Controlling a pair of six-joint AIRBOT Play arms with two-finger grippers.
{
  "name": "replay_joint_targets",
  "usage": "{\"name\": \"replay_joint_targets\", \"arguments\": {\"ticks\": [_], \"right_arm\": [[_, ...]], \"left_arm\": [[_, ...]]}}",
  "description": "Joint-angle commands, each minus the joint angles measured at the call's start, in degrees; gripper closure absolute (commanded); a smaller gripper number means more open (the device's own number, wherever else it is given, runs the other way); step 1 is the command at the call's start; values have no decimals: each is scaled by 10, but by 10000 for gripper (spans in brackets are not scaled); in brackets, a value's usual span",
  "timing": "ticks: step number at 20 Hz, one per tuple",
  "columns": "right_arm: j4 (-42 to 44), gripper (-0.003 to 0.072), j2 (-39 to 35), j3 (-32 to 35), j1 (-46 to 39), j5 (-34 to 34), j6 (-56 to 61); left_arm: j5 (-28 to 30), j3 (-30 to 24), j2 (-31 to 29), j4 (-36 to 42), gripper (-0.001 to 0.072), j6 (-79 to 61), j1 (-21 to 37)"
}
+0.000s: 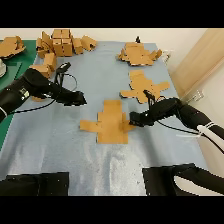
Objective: Fold the box.
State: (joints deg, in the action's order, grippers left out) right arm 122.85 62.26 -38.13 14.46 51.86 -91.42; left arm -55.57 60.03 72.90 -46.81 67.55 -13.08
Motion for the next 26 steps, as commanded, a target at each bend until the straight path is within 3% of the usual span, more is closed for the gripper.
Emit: {"name": "replay_joint_targets", "arguments": {"ticks": [1, 4, 8, 12, 18, 26], "right_arm": [[-7, 686, -33, 19, 55, -67, -40], [-5, 686, -64, 32, 78, -69, -79], [-4, 686, -115, 46, 81, -69, -94], [92, 690, -129, 69, 81, -64, -159], [239, 691, -129, 142, 80, -66, -270], [264, 691, -110, 166, 10, -65, -332]], "left_arm": [[-82, 0, 39, 87, 314, -65, 60], [-116, 0, 94, 169, 314, -131, 86], [-134, 0, 146, 184, 314, -166, 88], [-153, 0, 180, 219, 314, -208, 88], [-172, 0, 188, 236, 315, -243, 78], [-215, 0, 188, 189, 315, -245, 84]]}}
